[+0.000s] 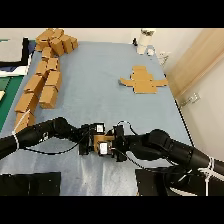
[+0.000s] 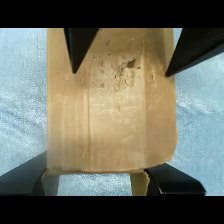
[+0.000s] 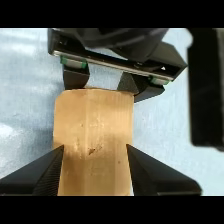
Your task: Fold the box.
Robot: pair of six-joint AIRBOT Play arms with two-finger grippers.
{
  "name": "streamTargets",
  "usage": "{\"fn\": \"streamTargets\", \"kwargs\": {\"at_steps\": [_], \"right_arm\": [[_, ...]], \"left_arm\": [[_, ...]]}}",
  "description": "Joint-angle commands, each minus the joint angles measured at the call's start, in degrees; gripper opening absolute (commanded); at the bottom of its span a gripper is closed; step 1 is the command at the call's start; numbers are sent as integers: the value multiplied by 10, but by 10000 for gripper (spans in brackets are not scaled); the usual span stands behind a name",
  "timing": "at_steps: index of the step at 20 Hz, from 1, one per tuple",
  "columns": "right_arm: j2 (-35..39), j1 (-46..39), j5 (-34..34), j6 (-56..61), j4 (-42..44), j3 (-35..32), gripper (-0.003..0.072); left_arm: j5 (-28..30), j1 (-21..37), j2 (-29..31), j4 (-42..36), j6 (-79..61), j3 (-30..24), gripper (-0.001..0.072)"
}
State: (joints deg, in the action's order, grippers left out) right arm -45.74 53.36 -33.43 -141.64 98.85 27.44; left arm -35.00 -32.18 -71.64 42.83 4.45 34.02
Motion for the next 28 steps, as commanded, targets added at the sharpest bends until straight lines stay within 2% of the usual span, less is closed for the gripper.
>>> {"fn": "streamTargets", "kwargs": {"at_steps": [1, 5, 8, 15, 23, 25, 28], "right_arm": [[3, 34, 11, 89, -104, -6, 601], [1, 71, 21, 163, -170, -13, 600], [-17, 87, 33, 243, -269, -13, 600], [-25, 155, 14, 444, -433, -13, 598], [-40, 156, 0, 468, -436, -13, 594], [-44, 158, -1, 472, -435, -13, 556], [-43, 171, -12, 478, -436, -13, 542]], "left_arm": [[0, 0, 0, 0, 0, 0, 470], [0, 0, 0, 0, 0, 0, 471], [0, 0, 0, 0, 0, 0, 470], [0, 0, 0, 0, 0, 0, 471], [0, 0, 0, 0, 0, 0, 471], [0, 0, 0, 0, 0, 0, 471], [0, 0, 0, 0, 0, 0, 471]]}}
